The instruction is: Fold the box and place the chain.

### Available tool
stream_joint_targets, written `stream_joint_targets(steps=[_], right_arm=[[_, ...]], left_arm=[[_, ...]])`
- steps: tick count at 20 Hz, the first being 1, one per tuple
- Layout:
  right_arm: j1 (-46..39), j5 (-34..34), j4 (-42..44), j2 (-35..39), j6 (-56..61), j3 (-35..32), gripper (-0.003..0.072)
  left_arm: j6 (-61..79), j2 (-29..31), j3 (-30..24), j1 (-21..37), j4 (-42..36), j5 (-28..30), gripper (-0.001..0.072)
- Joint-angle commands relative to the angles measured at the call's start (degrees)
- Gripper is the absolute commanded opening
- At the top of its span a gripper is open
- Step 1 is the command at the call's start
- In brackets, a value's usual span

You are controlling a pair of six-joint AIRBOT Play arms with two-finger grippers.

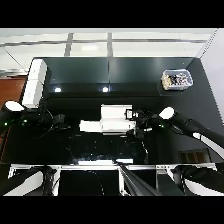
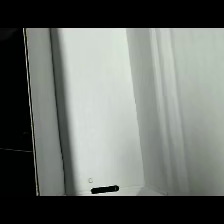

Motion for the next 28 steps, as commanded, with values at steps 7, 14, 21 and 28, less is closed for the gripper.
stream_joint_targets(steps=[7, 14, 21, 28], right_arm=[[0.0, 0.0, 0.0, 0.0, 0.0, 0.0, 0.0095], [0.0, 0.0, 0.0, 0.0, 0.0, 0.1, 0.0095], [0.0, 0.0, 0.0, 0.0, 0.0, 0.1, 0.0095], [0.0, 0.0, 0.0, 0.0, 0.0, 0.0, 0.0095]], left_arm=[[-4.3, -4.4, -0.1, -6.3, -2.4, 5.8, 0.002], [-4.4, -4.4, -0.1, -7.7, -2.4, 6.7, 0.002], [-5.8, -4.6, -0.1, -7.8, -2.2, 6.9, 0.002], [0.1, -10.6, 1.4, -13.5, -13.7, 6.2, 0.002]])
